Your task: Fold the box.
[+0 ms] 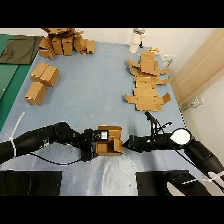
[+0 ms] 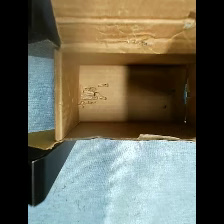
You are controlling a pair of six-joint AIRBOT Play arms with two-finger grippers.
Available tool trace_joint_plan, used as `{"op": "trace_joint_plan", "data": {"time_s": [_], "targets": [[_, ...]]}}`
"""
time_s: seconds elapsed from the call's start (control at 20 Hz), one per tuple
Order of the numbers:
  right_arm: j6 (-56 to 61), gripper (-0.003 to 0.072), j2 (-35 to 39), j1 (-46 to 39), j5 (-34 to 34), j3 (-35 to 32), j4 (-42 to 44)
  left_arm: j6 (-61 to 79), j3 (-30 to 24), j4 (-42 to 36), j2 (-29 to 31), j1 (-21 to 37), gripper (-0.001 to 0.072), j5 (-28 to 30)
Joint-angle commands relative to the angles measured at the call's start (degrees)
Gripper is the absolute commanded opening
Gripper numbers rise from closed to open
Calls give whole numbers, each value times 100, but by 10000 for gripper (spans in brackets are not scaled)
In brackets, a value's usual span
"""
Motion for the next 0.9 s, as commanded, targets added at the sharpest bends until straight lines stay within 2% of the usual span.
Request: {"op": "trace_joint_plan", "data": {"time_s": [0.0, 0.25, 0.7, 0.85], "targets": [[-4, 188, 17, 42, 7, -2, 13, 0, 4, 2, 0, 4, 596, 2], [-11, 186, -20, 42, -94, -2, 146, 2, 4, 2, 0, 4, 596, 2], [107, 184, -20, 46, -247, 0, -398, 2, 4, 2, 0, 4, 596, 4], [225, 185, -20, 393, -278, 0, -345, 2, 4, 2, 0, 4, 596, 4]]}}
